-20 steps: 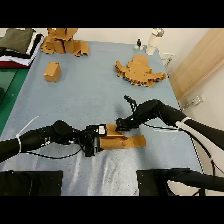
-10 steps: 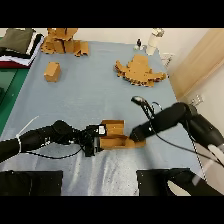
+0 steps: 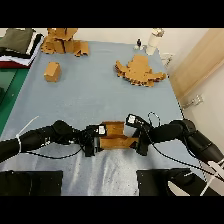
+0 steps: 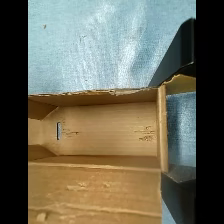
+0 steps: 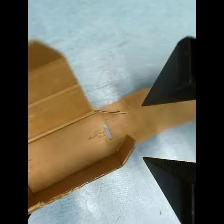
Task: Fold the box.
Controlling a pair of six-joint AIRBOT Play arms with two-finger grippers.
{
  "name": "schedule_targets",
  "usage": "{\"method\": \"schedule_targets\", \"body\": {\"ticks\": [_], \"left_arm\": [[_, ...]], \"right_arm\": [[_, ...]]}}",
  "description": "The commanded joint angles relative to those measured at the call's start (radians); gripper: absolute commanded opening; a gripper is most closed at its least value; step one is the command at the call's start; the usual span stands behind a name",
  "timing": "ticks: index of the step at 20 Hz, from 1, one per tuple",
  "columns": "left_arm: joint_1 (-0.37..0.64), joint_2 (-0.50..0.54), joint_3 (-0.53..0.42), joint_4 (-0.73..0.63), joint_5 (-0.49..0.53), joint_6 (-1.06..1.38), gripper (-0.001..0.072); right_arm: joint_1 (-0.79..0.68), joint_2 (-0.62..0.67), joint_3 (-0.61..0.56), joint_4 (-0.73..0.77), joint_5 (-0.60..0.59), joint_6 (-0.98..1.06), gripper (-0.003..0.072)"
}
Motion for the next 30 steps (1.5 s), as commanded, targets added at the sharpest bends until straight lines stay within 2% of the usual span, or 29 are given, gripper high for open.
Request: {"method": "schedule_targets", "body": {"ticks": [1, 3, 4, 6, 8, 10, 14, 17, 18, 20, 21, 25, 28, 29, 30], "left_arm": [[0.000, 0.000, 0.001, 0.000, 0.000, 0.000, 0.0503], [0.000, 0.000, 0.001, 0.000, 0.000, 0.000, 0.0504], [0.000, 0.000, 0.001, 0.000, 0.000, 0.000, 0.0504], [0.000, 0.000, 0.001, 0.000, 0.000, 0.000, 0.0503], [0.000, 0.000, 0.001, 0.000, 0.000, 0.000, 0.0503], [0.000, 0.000, 0.001, 0.000, 0.000, 0.000, 0.0503], [0.000, 0.000, 0.001, 0.000, 0.000, 0.000, 0.0503], [0.000, 0.000, 0.001, 0.000, 0.000, 0.000, 0.0503], [0.000, 0.000, 0.001, 0.000, 0.000, 0.000, 0.0503], [0.000, 0.000, 0.001, 0.000, 0.000, 0.000, 0.0504], [0.000, 0.000, 0.001, 0.000, 0.000, 0.000, 0.0503], [0.000, 0.000, 0.001, 0.000, 0.000, 0.000, 0.0503], [0.000, 0.000, 0.001, 0.000, 0.000, 0.000, 0.0503], [0.000, 0.000, 0.001, 0.000, 0.000, 0.000, 0.0503], [0.000, 0.000, 0.001, 0.000, 0.000, 0.000, 0.0503]], "right_arm": [[0.031, -0.041, -0.013, 0.017, 0.090, -0.141, 0.0483], [0.061, -0.061, -0.014, 0.017, 0.100, -0.141, 0.0481], [0.079, -0.069, -0.014, 0.017, 0.108, -0.140, 0.0425], [0.110, -0.082, -0.013, 0.032, 0.132, -0.141, 0.0231], [0.133, -0.091, -0.013, 0.031, 0.156, -0.152, 0.0133], [0.144, -0.093, -0.013, 0.034, 0.167, -0.177, 0.0087], [0.150, -0.111, -0.013, 0.047, 0.208, -0.201, 0.0087], [0.150, -0.137, -0.014, 0.123, 0.210, -0.247, 0.0090], [0.150, -0.147, -0.014, 0.147, 0.210, -0.259, 0.0126], [0.150, -0.165, -0.013, 0.176, 0.210, -0.261, 0.0448], [0.150, -0.171, -0.014, 0.180, 0.209, -0.261, 0.0483], [0.149, -0.172, -0.014, 0.177, 0.210, -0.259, 0.0483], [0.145, -0.154, -0.012, 0.124, 0.171, -0.177, 0.0481], [0.145, -0.137, -0.007, 0.078, 0.137, -0.105, 0.0460], [0.145, -0.116, 0.002, 0.022, 0.096, -0.010, 0.0389]]}}
